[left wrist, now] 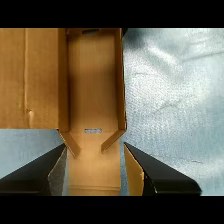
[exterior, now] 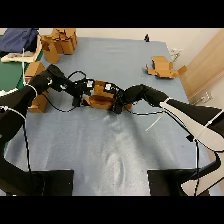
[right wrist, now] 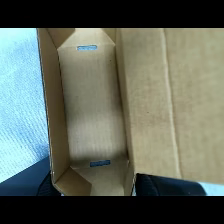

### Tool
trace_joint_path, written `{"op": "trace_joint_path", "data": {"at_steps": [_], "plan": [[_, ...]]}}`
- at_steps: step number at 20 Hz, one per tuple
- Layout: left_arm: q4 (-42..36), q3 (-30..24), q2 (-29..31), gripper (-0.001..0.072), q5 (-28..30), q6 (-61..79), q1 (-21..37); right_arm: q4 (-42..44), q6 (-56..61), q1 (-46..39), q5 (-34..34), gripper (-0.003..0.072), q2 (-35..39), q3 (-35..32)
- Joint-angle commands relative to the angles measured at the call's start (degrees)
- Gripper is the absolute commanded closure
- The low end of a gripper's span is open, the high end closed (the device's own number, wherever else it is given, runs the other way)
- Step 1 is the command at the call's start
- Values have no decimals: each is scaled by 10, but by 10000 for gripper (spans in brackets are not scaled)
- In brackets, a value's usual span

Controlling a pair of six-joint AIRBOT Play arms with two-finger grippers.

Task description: Fold the box.

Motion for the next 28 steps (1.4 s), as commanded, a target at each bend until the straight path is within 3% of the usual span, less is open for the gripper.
{"op": "trace_joint_path", "data": {"at_steps": [1, 6, 12, 21, 23, 28], "plan": [[-8, -1, -2, 191, -7, -19, -1, 0, 0, 0, 0, 183, 0, 0], [-2, -1, -20, 191, 0, -62, -1, 0, 0, 0, 0, 183, 0, 0], [-4, 0, -32, 190, 50, -80, -1, 0, 0, 0, 0, 183, 0, 0], [-5, 0, -32, 191, 18, -80, -6, 0, 0, 0, 12, 163, 0, 0], [-5, 0, -32, 191, 17, -80, -9, 0, 0, 0, 12, -16, 0, 0], [-5, 0, -32, 192, 17, -80, -13, 0, 0, 0, 12, -13, 0, 0]]}}
